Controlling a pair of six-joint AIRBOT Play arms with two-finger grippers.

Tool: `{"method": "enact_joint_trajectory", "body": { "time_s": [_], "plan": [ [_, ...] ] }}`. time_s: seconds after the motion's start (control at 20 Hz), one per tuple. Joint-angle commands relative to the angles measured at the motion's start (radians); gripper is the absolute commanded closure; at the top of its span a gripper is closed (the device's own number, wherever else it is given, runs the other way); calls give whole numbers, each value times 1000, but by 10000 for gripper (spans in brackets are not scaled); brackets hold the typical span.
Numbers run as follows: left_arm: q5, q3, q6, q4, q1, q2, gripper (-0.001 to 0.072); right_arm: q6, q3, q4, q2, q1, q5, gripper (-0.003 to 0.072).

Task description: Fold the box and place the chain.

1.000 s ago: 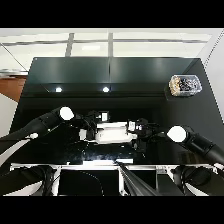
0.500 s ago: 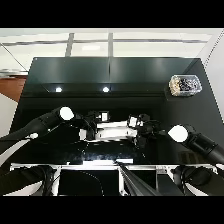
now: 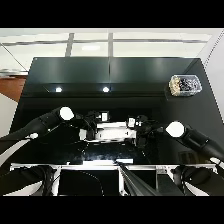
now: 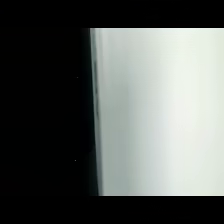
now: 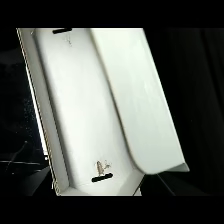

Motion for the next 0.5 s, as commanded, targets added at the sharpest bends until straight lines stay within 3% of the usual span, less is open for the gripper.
{"method": "enact_joint_trajectory", "body": {
  "time_s": [0.0,0.45],
  "plan": [
    [13,0,0,0,1,0,681,-198,4,127,-40,-33,61,-17],
    [14,2,0,0,1,0,680,-301,4,155,-138,-32,82,-17]
  ]
}}
